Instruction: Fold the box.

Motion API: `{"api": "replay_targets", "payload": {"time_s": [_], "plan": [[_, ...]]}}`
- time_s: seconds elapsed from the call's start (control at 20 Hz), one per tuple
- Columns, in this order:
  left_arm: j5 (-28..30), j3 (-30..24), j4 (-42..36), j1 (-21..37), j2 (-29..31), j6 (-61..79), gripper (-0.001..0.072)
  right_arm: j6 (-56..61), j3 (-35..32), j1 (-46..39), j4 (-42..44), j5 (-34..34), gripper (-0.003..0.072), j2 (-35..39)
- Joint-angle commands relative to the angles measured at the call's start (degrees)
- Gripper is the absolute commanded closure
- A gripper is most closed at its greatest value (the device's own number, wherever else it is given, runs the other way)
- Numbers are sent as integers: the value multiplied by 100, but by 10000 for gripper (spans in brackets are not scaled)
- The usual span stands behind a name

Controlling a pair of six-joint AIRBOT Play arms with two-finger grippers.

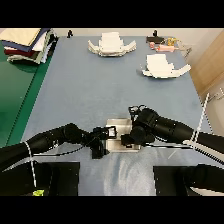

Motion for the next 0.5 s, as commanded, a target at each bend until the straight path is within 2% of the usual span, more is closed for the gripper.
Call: {"api": "replay_targets", "payload": {"time_s": [0.0, 0.2, 0.35, 0.4, 0.45], "plan": [[2, 2, 2, -2, 0, 2, 322, -26, 149, -2, 42, -179, 195, 190], [2, 2, 2, -2, 0, 2, 322, -81, 407, -83, -66, -791, 196, 350], [4, 4, 2, -2, 0, 2, 322, -181, 680, -83, -334, -940, 196, 664], [2, 2, 0, -2, 0, 2, 322, -181, 748, -92, -404, -942, 215, 833], [2, 2, 0, -2, 0, 2, 322, -186, 765, -149, -446, -979, 342, 1008]]}}
